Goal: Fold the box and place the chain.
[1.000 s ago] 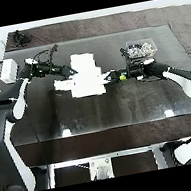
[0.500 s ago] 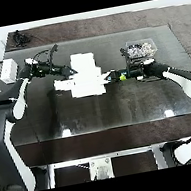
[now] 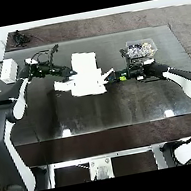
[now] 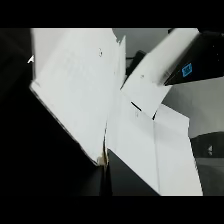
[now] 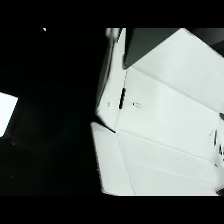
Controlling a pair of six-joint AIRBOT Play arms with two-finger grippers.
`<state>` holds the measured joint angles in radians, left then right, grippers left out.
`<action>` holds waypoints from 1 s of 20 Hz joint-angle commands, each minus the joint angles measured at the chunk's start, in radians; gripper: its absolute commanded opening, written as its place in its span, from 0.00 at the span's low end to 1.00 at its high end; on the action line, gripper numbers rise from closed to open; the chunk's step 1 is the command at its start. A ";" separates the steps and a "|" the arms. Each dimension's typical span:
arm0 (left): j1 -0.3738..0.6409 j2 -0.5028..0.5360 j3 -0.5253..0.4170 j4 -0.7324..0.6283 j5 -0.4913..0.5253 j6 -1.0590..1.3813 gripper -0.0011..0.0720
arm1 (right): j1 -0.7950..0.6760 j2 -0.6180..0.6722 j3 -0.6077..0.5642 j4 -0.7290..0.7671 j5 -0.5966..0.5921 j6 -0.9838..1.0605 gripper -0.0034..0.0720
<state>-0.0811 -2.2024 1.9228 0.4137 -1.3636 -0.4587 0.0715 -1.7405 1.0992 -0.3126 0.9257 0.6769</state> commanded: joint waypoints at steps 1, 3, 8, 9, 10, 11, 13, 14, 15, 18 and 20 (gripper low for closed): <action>0.006 0.000 -0.001 -0.016 -0.038 0.161 0.03 | -0.015 0.001 0.002 0.008 -0.001 -0.013 0.38; 0.019 0.000 -0.001 -0.070 -0.077 0.264 0.03 | -0.042 0.009 0.003 0.032 -0.001 -0.035 0.45; 0.046 0.000 -0.003 -0.188 -0.144 0.473 0.03 | -0.156 0.043 0.004 0.123 0.003 -0.061 0.46; 0.045 0.002 -0.021 -0.190 -0.145 0.505 0.03 | -0.171 0.044 0.004 0.130 0.011 -0.061 0.46; 0.040 0.003 -0.048 -0.191 -0.136 0.537 0.03 | -0.182 0.044 0.003 0.134 0.018 -0.061 0.46; 0.033 0.003 -0.082 -0.198 -0.119 0.572 0.03 | -0.188 0.044 0.003 0.133 0.018 -0.064 0.46; 0.021 0.004 -0.144 -0.229 -0.090 0.668 0.03 | -0.189 0.044 0.004 0.142 0.017 -0.105 0.46; 0.014 0.005 -0.170 -0.234 -0.069 0.713 0.03 | -0.189 0.044 0.003 0.142 0.017 -0.114 0.46; 0.007 0.005 -0.193 -0.239 -0.051 0.754 0.03 | -0.189 0.043 0.003 0.141 0.017 -0.114 0.46; -0.004 0.008 -0.213 -0.249 -0.037 0.863 0.03 | -0.189 0.043 0.003 0.140 0.017 -0.140 0.46; -0.004 0.018 -0.217 -0.253 -0.019 0.877 0.03 | -0.189 0.043 0.003 0.137 0.017 -0.141 0.46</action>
<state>-0.0803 -2.1925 1.7264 0.1749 -1.4124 0.3328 -0.1162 -1.6978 1.1019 -0.1757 0.9417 0.5510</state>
